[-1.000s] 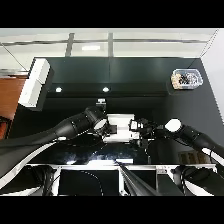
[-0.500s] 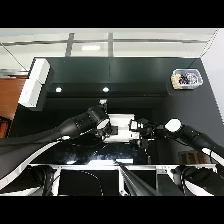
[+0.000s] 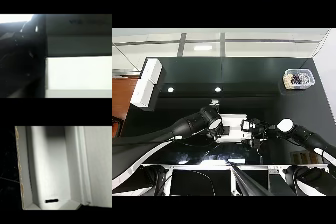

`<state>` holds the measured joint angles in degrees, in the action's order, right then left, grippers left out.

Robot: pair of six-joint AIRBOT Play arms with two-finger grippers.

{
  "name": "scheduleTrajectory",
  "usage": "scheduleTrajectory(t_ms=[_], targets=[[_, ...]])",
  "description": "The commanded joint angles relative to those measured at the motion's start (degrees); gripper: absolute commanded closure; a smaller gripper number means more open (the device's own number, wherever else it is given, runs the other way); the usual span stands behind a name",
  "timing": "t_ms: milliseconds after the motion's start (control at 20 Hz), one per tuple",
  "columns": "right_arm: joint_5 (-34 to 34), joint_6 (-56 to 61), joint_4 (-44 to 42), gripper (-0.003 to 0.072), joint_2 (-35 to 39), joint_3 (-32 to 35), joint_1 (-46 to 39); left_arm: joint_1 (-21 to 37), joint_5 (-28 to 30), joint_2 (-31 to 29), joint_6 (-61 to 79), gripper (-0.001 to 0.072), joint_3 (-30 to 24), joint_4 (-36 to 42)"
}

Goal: Fold the box and place the chain.

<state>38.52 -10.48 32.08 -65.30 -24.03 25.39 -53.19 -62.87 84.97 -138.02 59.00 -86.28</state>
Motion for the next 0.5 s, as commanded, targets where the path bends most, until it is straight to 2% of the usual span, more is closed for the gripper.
scheduleTrajectory(t_ms=[0,200,250,350,450], targets=[[0.0,0.15,-0.09,0.0203,0.0,0.0,0.02,0.0,0.37,-0.04,-0.31,0.0355,0.92,0.15],[0.0,0.15,-0.09,0.0203,0.0,0.0,0.02,0.09,0.42,-0.02,-0.48,0.037,1.11,-0.09],[0.0,0.15,-0.09,0.0203,0.0,0.0,0.02,0.09,0.42,-0.02,-0.48,0.0514,1.11,-0.09],[0.0,0.15,-0.09,0.0203,0.0,0.0,0.02,0.09,1.03,-0.02,-0.44,0.0678,1.11,0.0],[0.0,0.15,-0.09,0.0203,0.0,0.0,0.02,0.09,1.01,-0.02,-0.44,0.0679,1.11,0.0]])
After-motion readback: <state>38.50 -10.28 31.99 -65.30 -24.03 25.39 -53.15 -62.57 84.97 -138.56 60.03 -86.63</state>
